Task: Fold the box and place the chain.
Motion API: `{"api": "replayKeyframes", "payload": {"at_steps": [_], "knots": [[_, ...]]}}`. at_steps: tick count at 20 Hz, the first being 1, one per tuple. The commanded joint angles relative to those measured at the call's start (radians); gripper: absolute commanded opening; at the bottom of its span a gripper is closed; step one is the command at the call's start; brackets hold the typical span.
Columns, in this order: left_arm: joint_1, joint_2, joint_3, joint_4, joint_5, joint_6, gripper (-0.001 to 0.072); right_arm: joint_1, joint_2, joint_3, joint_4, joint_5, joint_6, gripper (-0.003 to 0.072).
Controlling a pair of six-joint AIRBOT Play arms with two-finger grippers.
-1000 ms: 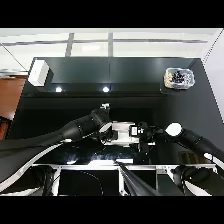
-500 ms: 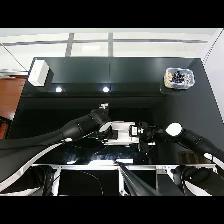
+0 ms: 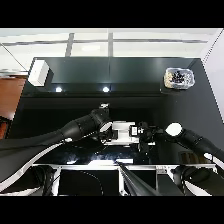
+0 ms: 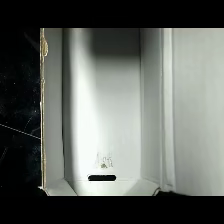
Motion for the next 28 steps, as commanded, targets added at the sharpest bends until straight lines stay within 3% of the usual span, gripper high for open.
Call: {"api": "replayKeyframes", "payload": {"at_steps": [1, 5, 6, 8, 9, 11, 13, 17, 21, 25, 26, 27, 28], "knots": [[0.001, 0.0, 0.001, 0.006, -0.002, -0.001, 0.0369, 0.001, -0.001, 0.0, 0.0, 0.0, 0.001, 0.0465], [0.002, 0.0, 0.001, 0.021, 0.014, -0.008, 0.0325, 0.001, -0.001, 0.0, 0.0, 0.0, 0.001, 0.0466], [0.003, 0.0, 0.001, 0.021, 0.023, -0.025, 0.0221, 0.001, -0.001, 0.0, 0.0, 0.0, 0.001, 0.0466], [0.003, 0.0, 0.001, 0.02, 0.031, -0.024, 0.0125, 0.001, -0.001, 0.0, 0.0, 0.0, 0.001, 0.0466], [0.003, 0.0, 0.001, 0.02, 0.031, -0.024, 0.0025, 0.001, -0.001, 0.0, 0.0, 0.0, 0.001, 0.0466], [0.003, 0.0, 0.001, 0.02, 0.029, -0.024, 0.0027, 0.0, -0.001, 0.0, 0.0, 0.001, 0.001, 0.0468], [0.003, 0.0, 0.001, 0.021, 0.023, -0.019, 0.0026, 0.0, 0.0, 0.001, 0.003, 0.001, 0.038, 0.0714], [0.003, 0.0, 0.001, 0.022, 0.013, -0.016, 0.0026, -0.027, 0.032, 0.025, -0.062, 0.082, 0.174, 0.0715], [0.003, 0.0, 0.001, 0.022, -0.003, -0.016, 0.0026, -0.032, 0.065, 0.04, -0.286, 0.149, 0.195, 0.0708], [0.003, 0.0, 0.001, 0.023, -0.002, -0.016, 0.0026, -0.031, 0.065, 0.041, -0.295, 0.142, 0.195, 0.0706], [0.003, 0.0, 0.001, 0.022, 0.002, -0.016, 0.0026, -0.031, 0.065, 0.042, -0.276, 0.142, 0.195, 0.0594], [0.003, 0.0, 0.001, 0.022, 0.002, -0.016, 0.0026, -0.031, 0.065, 0.042, -0.257, 0.142, 0.195, 0.0534], [0.003, 0.0, 0.001, 0.022, 0.002, -0.016, 0.0026, -0.031, 0.065, 0.042, -0.242, 0.138, 0.195, 0.0533]]}}
